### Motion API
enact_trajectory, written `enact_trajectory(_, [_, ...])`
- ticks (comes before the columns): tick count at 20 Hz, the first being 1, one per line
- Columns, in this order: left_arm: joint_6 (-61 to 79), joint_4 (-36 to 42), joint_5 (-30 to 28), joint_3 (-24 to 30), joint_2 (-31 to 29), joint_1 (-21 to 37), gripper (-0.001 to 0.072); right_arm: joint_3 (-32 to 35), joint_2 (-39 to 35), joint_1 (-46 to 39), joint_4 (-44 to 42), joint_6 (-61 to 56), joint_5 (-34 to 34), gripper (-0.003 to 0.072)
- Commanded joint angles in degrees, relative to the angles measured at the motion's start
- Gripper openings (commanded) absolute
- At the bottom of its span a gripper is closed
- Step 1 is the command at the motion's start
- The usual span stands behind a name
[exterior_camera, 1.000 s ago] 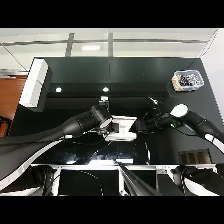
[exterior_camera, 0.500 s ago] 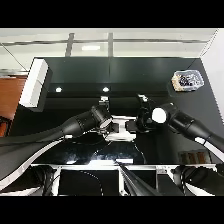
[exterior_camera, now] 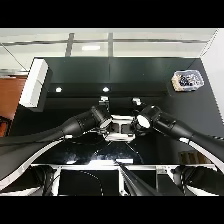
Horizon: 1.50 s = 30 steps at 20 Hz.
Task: Fold the box and place the chain.
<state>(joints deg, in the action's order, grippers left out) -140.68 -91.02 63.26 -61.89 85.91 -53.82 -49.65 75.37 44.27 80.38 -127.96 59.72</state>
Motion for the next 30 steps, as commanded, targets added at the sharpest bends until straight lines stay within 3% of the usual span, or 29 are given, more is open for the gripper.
enact_trajectory(1, [0.0, 0.0, 0.0, 0.0, 0.0, 0.0, 0.0026, -0.2, 1.6, 0.4, 0.5, -2.5, 0.3, 0.0254])
enact_trajectory(4, [0.0, 0.0, 0.0, 0.0, 0.0, 0.0, 0.0026, -0.2, 1.9, 0.4, 0.6, -3.6, 0.0, 0.0225])
enact_trajectory(5, [0.0, 0.0, 0.0, 0.0, 0.0, 0.0, 0.0026, -0.2, 1.9, 0.4, 0.7, -3.8, 0.0, 0.0073])
enact_trajectory(6, [0.0, 0.0, 0.0, 0.0, 0.0, 0.0, 0.0026, -0.3, 1.9, 0.5, 0.7, -3.7, -0.4, 0.0016])
enact_trajectory(10, [0.0, 0.0, 0.2, 0.0, 0.0, 0.0, 0.0025, -0.3, 1.9, 0.7, 0.5, -3.8, -0.8, 0.0020])
enact_trajectory(11, [0.0, 0.0, 0.3, 0.0, 0.0, 0.0, 0.0025, -0.3, 1.9, 0.7, 0.0, -3.7, -0.9, 0.0085])
enact_trajectory(12, [0.0, 0.0, 0.3, 0.0, 0.0, 0.0, 0.0025, -0.3, 1.9, 0.7, -0.8, -3.7, -1.1, 0.0203])
enact_trajectory(15, [0.0, 0.0, 0.2, 0.0, 0.0, 0.0, 0.0026, -0.3, 1.9, 0.7, -0.8, -3.7, -1.3, 0.0196])
enact_trajectory(16, [0.0, 0.0, 0.2, 0.0, 0.0, 0.0, 0.0026, -0.3, 1.9, 0.7, -0.8, -3.7, -1.3, 0.0135])
enact_trajectory(17, [0.0, 0.0, 0.2, 0.0, 0.0, 0.0, 0.0026, -0.3, 1.9, 0.7, -0.7, -3.6, -1.3, 0.0014])
enact_trajectory(20, [0.0, 0.0, 0.2, 0.0, 0.0, 0.0, 0.0026, -0.3, 1.9, 0.7, -0.4, -3.6, -1.2, 0.0017])
enact_trajectory(21, [0.0, 0.0, 0.2, 0.0, 0.0, 0.0, 0.0025, -0.3, 1.8, 0.7, -0.4, -3.6, -1.0, 0.0032])
enact_trajectory(23, [0.0, 0.0, 0.2, 0.0, 0.0, 0.0, 0.0026, -0.5, 1.0, 0.5, -0.2, -3.6, -0.2, 0.0396])
enact_trajectory(26, [0.0, 0.0, 0.2, 0.0, 0.0, 0.0, 0.0026, -0.7, -3.8, 0.1, 0.3, 1.2, 1.8, 0.0398])
enact_trajectory(30, [0.0, -0.1, 0.2, 0.0, 0.0, 0.0, 0.0026, -0.7, -16.7, -0.4, 5.1, 5.0, 8.9, 0.0398])
